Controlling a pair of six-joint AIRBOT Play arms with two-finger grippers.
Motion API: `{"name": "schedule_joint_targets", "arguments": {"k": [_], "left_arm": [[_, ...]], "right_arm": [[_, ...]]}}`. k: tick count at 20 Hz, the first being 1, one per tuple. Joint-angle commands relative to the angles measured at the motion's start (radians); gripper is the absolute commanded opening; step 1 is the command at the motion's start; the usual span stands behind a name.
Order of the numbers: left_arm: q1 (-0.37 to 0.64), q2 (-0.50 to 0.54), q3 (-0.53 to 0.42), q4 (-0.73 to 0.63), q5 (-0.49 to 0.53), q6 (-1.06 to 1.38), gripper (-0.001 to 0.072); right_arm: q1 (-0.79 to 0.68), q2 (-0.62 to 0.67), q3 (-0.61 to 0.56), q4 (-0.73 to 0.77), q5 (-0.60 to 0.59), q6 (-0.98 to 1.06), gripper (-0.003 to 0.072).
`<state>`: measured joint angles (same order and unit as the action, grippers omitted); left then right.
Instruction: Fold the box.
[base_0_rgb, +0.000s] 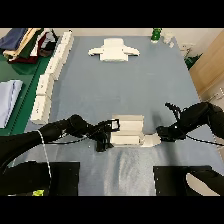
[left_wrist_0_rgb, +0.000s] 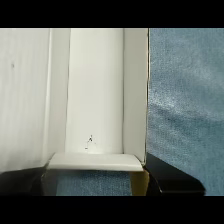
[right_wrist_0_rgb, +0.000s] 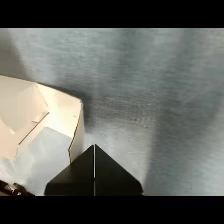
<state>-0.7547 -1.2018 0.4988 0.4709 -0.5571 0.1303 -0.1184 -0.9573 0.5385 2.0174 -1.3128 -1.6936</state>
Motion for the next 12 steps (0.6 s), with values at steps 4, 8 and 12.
{"name": "schedule_joint_targets", "arguments": {"k": [4, 8, 12], "left_arm": [[0.000, 0.001, 0.000, 0.000, 0.000, 0.000, 0.0523], [0.000, 0.001, 0.000, 0.000, 0.000, 0.000, 0.0523], [0.000, 0.001, 0.000, 0.000, 0.000, 0.000, 0.0523]], "right_arm": [[0.000, 0.000, 0.000, 0.066, 0.000, -0.044, 0.0001], [0.000, -0.016, -0.002, 0.049, 0.046, -0.046, 0.0001], [0.000, -0.037, -0.015, 0.000, 0.058, -0.042, 0.0001]]}}
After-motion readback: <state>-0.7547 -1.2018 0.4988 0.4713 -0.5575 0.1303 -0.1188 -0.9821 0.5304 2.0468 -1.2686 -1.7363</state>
